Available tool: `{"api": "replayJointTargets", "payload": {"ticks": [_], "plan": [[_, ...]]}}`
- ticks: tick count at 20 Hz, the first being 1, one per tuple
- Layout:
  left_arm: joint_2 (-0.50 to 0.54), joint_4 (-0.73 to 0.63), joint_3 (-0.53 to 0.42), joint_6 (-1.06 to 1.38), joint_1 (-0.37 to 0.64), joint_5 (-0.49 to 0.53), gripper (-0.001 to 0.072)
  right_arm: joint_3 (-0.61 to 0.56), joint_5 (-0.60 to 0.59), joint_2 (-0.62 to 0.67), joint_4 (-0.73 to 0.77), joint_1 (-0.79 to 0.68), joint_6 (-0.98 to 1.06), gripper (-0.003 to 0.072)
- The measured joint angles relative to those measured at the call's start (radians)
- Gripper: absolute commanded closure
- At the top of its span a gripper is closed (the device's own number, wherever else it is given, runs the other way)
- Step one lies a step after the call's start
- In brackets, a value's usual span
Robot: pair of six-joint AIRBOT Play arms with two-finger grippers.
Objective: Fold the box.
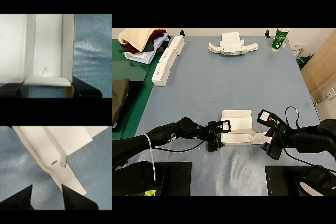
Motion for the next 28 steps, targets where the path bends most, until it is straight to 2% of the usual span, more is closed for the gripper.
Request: {"api": "replayJointTargets", "payload": {"ticks": [4, 12, 14, 16, 17, 19, 20, 28], "plan": [[0.0, 0.0, 0.0, 0.0, 0.0, 0.0, 0.0244, -0.048, 0.089, -0.058, -0.05, 0.0, -0.127, 0.0119], [0.0, 0.0, 0.0, 0.0, 0.0, 0.0, 0.0244, -0.065, 0.331, -0.224, -0.153, 0.043, -0.333, 0.0125], [0.0, 0.0, 0.0, 0.0, 0.0, 0.0, 0.0244, -0.066, 0.369, -0.253, -0.165, 0.047, -0.357, 0.0219], [0.0, 0.0, 0.0, 0.0, 0.0, 0.0, 0.0244, -0.066, 0.389, -0.268, -0.163, 0.055, -0.37, 0.0403], [0.0, 0.0, 0.0, 0.0, 0.0, 0.0, 0.0244, -0.066, 0.392, -0.272, -0.161, 0.061, -0.375, 0.0463], [0.0, 0.0, 0.0, 0.0, 0.0, 0.0, 0.0243, -0.066, 0.395, -0.278, -0.152, 0.073, -0.381, 0.0496], [0.0, 0.0, 0.0, 0.0, 0.0, 0.0, 0.0244, -0.066, 0.395, -0.28, -0.146, 0.077, -0.383, 0.0559], [0.0, 0.0, 0.0, -0.002, 0.002, 0.0, 0.0244, -0.066, 0.423, -0.285, -0.101, 0.088, -0.427, 0.0566]]}}
